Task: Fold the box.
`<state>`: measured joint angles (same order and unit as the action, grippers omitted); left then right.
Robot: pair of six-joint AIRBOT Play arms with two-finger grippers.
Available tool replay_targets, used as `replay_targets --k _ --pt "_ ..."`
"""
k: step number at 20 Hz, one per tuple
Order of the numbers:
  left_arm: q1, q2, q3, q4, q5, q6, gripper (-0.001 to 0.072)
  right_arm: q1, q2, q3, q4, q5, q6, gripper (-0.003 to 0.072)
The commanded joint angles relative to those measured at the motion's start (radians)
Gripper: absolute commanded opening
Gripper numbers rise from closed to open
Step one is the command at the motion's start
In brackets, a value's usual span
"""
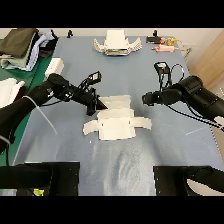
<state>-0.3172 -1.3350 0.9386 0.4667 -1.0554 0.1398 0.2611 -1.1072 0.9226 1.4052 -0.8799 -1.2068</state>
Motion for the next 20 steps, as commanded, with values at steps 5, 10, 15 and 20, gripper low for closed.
replay_targets --k 5,10,15,20 --pt "-0.153 0.293 -0.326 -0.089 0.385 0.255 0.0008 0.000 0.002 0.018 -0.074 0.004 0.126 0.0380" --pt "-0.248 0.301 -0.393 -0.094 0.465 0.257 0.0008 0.000 0.001 0.018 -0.062 0.011 0.137 0.0380" --pt "-0.262 0.296 -0.399 -0.104 0.480 0.255 0.0012 0.000 0.001 0.018 -0.035 0.010 0.137 0.0380" --pt "-0.251 0.296 -0.365 -0.103 0.457 0.193 0.0012 0.001 0.001 0.018 -0.012 0.006 0.137 0.0380"
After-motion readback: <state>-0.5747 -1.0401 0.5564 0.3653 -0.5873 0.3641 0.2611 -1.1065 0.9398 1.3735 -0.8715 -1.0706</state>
